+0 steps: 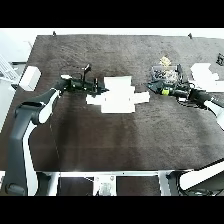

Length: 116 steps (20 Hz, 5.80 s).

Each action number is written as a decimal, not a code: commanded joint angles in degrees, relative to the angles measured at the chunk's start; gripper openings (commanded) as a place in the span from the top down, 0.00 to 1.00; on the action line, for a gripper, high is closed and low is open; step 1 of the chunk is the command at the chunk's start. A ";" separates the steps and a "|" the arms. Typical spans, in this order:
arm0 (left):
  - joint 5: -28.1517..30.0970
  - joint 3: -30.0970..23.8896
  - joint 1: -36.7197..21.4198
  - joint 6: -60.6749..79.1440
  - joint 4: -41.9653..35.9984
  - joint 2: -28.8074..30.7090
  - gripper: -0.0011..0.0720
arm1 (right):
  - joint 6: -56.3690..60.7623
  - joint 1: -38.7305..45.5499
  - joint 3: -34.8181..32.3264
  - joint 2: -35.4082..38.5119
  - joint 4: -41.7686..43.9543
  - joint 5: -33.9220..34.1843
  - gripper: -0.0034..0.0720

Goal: Fold the box and place the chain.

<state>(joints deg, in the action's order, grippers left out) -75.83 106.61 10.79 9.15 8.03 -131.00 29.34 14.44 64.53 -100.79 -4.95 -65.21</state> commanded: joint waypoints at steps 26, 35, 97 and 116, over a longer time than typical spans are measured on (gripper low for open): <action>3.08 -0.11 1.64 3.76 7.34 0.07 0.96 | -4.11 -0.04 -6.21 0.94 -5.42 -13.29 0.94; 2.95 -0.11 1.64 3.78 7.41 0.07 0.96 | 8.68 -0.07 -6.21 0.94 -19.76 -0.15 0.94; 1.49 -0.22 2.84 8.72 10.60 1.44 0.95 | -34.51 -15.41 -15.54 17.99 -32.04 10.05 0.10; 1.46 -0.22 2.84 8.74 10.45 1.44 0.95 | -32.98 -25.07 -18.95 19.43 -40.26 23.71 0.10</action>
<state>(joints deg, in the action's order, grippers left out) -74.37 106.39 13.69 17.85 18.55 -129.58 -3.70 -10.35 46.72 -81.56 -44.80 -42.96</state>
